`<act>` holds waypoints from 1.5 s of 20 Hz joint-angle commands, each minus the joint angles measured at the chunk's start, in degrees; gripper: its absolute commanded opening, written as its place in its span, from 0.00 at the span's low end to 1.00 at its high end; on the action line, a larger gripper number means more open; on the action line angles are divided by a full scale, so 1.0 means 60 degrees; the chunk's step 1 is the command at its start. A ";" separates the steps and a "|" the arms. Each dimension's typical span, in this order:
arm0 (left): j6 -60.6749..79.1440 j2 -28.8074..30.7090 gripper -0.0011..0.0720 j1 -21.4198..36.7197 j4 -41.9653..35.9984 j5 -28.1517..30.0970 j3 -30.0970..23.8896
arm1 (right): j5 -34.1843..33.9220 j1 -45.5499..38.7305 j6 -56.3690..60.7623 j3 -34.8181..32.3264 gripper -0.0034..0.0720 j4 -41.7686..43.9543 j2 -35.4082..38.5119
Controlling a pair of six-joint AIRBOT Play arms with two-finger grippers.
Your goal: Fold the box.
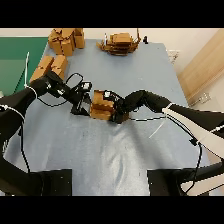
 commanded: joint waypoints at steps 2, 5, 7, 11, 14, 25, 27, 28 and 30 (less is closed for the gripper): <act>-0.0007 -0.0047 0.95 -0.0251 -0.0073 0.0138 -0.0004 | -0.0011 0.0004 0.0004 0.0004 0.25 0.0004 0.0007; -0.0229 -0.0262 0.95 -0.0390 0.0055 0.0135 -0.0004 | -0.0007 0.0004 0.0004 0.0004 0.25 0.0004 0.0007; -0.0339 -0.0382 0.95 -0.0463 0.0047 0.0208 -0.0004 | -0.0011 0.0004 0.0004 0.0004 0.25 0.0004 0.0007; -0.0342 -0.0379 0.95 -0.0437 0.0022 0.0299 0.0000 | -0.0011 0.0004 0.0004 0.0004 0.25 0.0004 0.0007; -0.0339 -0.0379 0.95 -0.0448 0.0029 0.0302 0.0000 | -0.0007 0.0004 0.0004 0.0004 0.25 0.0000 0.0007; -0.0342 -0.0379 0.48 -0.0459 0.0259 -0.0142 -0.0004 | -0.0011 -0.0018 0.0091 0.0004 0.50 -0.0040 0.0047; -0.0346 -0.0379 0.48 -0.0459 0.0259 -0.0131 -0.0004 | -0.0015 -0.0069 0.0652 0.0004 0.92 -0.0284 0.0178; -0.0357 -0.0379 0.48 -0.0459 0.0262 -0.0131 -0.0004 | -0.0120 -0.0131 0.1013 0.0007 0.92 -0.0466 0.0302; -0.0379 -0.0379 0.48 -0.0459 0.0262 -0.0127 -0.0004 | -0.0641 -0.0321 0.1596 0.0033 0.92 -0.0630 0.0623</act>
